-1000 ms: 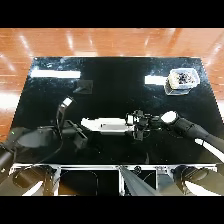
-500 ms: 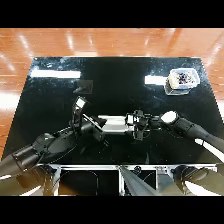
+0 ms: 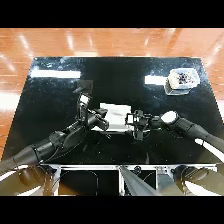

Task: Fold the box and place the chain.

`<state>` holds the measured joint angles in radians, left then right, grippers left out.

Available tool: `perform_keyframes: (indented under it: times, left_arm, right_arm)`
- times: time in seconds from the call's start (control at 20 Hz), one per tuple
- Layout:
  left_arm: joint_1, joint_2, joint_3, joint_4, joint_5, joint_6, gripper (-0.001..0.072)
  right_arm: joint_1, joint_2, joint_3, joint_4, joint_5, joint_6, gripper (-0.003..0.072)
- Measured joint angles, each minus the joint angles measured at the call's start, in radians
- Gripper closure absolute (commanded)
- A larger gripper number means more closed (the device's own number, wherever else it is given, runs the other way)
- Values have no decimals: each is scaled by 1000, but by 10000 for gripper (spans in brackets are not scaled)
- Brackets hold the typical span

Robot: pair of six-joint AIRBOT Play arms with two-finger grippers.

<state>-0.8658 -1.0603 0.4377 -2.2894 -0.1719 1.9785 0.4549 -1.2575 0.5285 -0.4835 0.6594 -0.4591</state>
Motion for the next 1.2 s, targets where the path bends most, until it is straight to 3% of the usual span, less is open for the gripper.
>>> perform_keyframes:
  times: [0.5, 0.85, 1.2]
  left_arm:
    - [5, -73, 10, 0, 58, -39, 688]
    - [36, -21, 39, 8, 129, 5, 688]
    - [249, 194, 47, 157, 539, 42, 685]
  right_arm:
    - [0, 0, 0, -2, 1, 0, 130]
    - [0, 0, 0, -1, 0, 0, 130]
    - [0, 0, 0, -1, 0, 0, 131]
